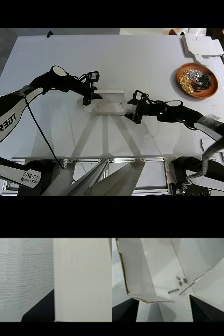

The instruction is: Fold the box and place the chain.

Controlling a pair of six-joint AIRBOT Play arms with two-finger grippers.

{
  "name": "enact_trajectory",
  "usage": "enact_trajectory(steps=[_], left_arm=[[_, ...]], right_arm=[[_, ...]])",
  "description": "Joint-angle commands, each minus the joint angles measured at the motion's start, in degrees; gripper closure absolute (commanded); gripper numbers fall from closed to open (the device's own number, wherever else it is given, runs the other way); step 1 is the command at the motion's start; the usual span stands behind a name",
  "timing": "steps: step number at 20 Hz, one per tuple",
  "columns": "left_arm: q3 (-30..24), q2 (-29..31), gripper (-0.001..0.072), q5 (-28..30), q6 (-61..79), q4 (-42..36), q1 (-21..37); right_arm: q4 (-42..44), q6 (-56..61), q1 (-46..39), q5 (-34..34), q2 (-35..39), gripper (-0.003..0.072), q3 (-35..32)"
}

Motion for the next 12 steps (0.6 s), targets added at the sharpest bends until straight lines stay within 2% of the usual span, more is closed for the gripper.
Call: enact_trajectory(steps=[1,12], left_arm=[[-0.02,-0.04,0.0697,0.0,0.02,0.0,-0.04],[-0.02,-0.04,0.0697,0.0,0.02,0.0,-0.04]], right_arm=[[1.49,5.25,0.04,-0.72,0.68,-0.0008,-0.04],[1.29,6.93,0.04,-0.74,0.5,-0.0003,0.55]])
